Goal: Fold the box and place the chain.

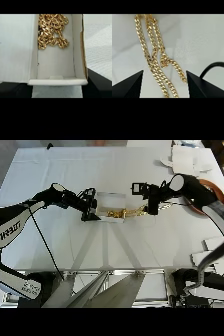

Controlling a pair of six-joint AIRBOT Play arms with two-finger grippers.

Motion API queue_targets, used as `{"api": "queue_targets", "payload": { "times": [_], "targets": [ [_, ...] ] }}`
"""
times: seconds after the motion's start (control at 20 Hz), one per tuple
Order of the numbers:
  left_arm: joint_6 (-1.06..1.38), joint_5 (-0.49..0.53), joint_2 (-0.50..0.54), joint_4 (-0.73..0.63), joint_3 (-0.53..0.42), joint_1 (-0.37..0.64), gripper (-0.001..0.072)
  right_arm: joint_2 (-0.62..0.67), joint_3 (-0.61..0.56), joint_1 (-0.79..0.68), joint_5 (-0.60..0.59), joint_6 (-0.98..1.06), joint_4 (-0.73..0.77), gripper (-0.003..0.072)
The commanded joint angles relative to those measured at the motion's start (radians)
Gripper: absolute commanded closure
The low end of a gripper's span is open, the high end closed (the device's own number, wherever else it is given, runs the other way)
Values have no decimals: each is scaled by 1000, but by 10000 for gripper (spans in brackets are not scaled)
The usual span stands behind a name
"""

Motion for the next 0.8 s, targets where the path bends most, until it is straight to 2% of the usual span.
{"api": "queue_targets", "payload": {
  "times": [0.0,0.3,0.4,0.45,0.55,0.7,0.75],
  "targets": [
    [0,0,0,0,0,0,389,-110,0,-15,-30,-62,1,87],
    [0,0,0,0,0,0,389,-165,0,-14,-119,-111,40,87],
    [0,0,0,0,0,0,389,-172,0,-14,-107,-111,37,90],
    [0,0,0,0,0,0,389,-177,0,-14,-93,-111,36,117],
    [0,0,0,0,0,0,389,-184,0,-14,-52,-102,35,251],
    [0,0,0,0,0,0,389,-185,0,-14,-17,-100,35,534],
    [0,0,0,0,0,0,389,-185,0,-14,-10,-100,35,656]
  ]
}}
